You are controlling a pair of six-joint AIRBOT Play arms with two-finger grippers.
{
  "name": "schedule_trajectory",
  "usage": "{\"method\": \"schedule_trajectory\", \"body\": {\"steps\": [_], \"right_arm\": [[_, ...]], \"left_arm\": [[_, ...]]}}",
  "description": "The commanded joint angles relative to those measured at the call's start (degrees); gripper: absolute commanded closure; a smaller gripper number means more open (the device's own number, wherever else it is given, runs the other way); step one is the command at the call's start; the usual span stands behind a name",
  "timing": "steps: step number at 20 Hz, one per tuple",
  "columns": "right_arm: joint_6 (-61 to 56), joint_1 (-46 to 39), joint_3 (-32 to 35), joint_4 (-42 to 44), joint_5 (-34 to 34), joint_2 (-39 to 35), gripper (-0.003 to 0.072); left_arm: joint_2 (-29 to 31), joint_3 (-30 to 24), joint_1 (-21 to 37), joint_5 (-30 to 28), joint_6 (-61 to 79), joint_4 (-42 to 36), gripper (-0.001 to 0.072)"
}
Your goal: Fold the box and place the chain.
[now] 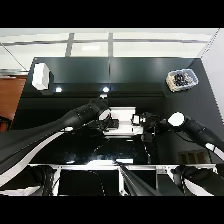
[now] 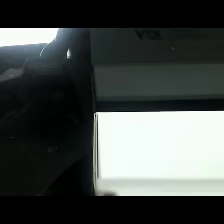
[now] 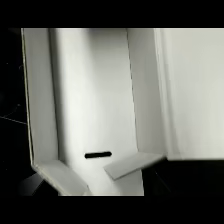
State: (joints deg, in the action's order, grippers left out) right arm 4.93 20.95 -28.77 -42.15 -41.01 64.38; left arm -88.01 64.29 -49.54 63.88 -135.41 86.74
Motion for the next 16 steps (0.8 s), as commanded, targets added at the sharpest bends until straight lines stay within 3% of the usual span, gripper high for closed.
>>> {"method": "schedule_trajectory", "body": {"steps": [1,7,8,9,12,13,14,16], "right_arm": [[-1.22,-0.7,-0.02,-2.89,-0.79,-2.32,0.0006],[5.03,0.0,-0.02,3.1,-1.18,-2.32,0.0014],[5.05,0.0,-0.02,3.37,-1.22,-2.32,0.0141],[4.98,0.0,0.0,3.39,-1.6,-2.32,0.0206],[4.96,0.0,0.09,3.39,-3.48,-2.23,0.0209],[4.85,0.0,0.17,3.69,-3.52,-2.16,0.0291],[4.24,0.0,0.17,4.11,-3.56,-2.08,0.0446],[2.99,0.02,0.17,6.08,-3.56,-1.64,0.0455]], "left_arm": [[-0.04,-0.02,0.11,1.16,0.17,1.14,0.0682],[-0.04,-0.04,0.0,1.18,1.44,1.11,0.0681],[-0.04,-0.04,0.0,1.16,1.44,1.11,0.0681],[-0.04,-0.04,0.0,1.16,1.44,1.11,0.0681],[-0.04,-0.04,0.0,1.14,1.44,1.11,0.0681],[-0.04,-0.04,0.0,1.14,1.44,1.11,0.0681],[-0.04,-0.04,0.0,1.11,1.44,1.11,0.0681],[-0.04,-0.04,0.0,1.14,1.44,1.11,0.0681]]}}
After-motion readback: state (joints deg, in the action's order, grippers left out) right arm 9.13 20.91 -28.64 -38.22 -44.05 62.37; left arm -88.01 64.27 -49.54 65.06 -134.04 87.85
